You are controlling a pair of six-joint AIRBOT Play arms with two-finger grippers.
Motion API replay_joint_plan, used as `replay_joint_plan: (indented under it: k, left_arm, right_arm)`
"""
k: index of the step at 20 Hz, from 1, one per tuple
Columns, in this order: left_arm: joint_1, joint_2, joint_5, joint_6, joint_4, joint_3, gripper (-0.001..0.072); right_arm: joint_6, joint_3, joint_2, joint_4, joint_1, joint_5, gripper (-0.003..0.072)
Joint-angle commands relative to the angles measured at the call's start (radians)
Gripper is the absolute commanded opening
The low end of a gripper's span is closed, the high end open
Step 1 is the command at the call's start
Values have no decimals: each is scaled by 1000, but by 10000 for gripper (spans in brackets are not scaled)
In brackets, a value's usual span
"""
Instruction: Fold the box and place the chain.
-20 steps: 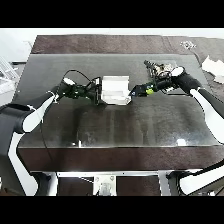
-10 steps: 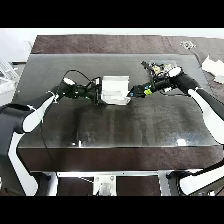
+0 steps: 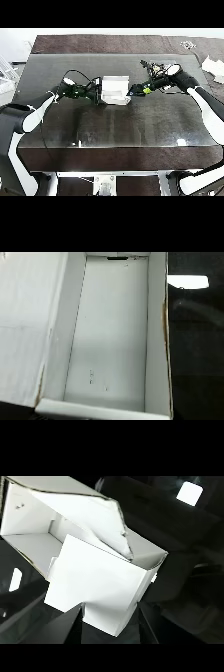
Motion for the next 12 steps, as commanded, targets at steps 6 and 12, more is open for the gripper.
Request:
replay_joint_plan:
  k: [6, 12]
  left_arm:
    - [1, 1, -2, 0, 0, 0, 488]
    - [1, 1, -2, 0, 0, 0, 488]
  right_arm:
    - [78, 14, -13, -71, 16, -34, 422]
    - [101, 42, -22, -76, 52, -11, 424]
